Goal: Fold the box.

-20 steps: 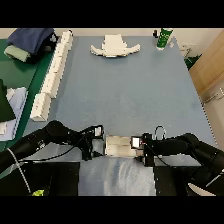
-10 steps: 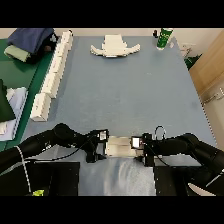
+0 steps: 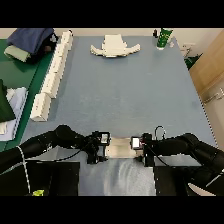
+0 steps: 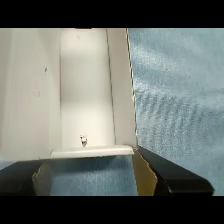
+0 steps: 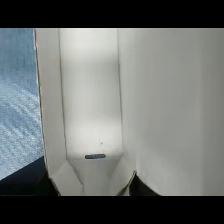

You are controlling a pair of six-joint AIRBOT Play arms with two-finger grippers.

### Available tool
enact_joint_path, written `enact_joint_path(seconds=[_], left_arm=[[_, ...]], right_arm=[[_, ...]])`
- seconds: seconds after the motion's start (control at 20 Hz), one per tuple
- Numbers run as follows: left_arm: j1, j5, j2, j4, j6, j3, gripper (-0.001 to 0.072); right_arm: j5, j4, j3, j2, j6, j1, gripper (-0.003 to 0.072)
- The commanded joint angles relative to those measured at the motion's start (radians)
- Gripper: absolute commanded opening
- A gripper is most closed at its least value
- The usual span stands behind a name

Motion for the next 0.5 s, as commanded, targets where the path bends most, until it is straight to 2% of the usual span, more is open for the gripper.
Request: enact_joint_path(seconds=[0.0,0.25,0.45], left_arm=[[-0.018,-0.002,-0.014,-0.001,0.003,-0.001,0.0697],[-0.018,0.069,-0.019,-0.001,-0.083,0.000,0.0697],[-0.034,0.072,-0.019,0.022,-0.100,0.000,0.0697]], right_arm=[[-0.002,0.001,0.000,0.001,0.002,0.000,0.0427],[-0.001,0.001,0.000,0.001,0.002,0.000,0.0428],[-0.002,0.001,0.000,0.001,0.002,0.000,0.0427]])
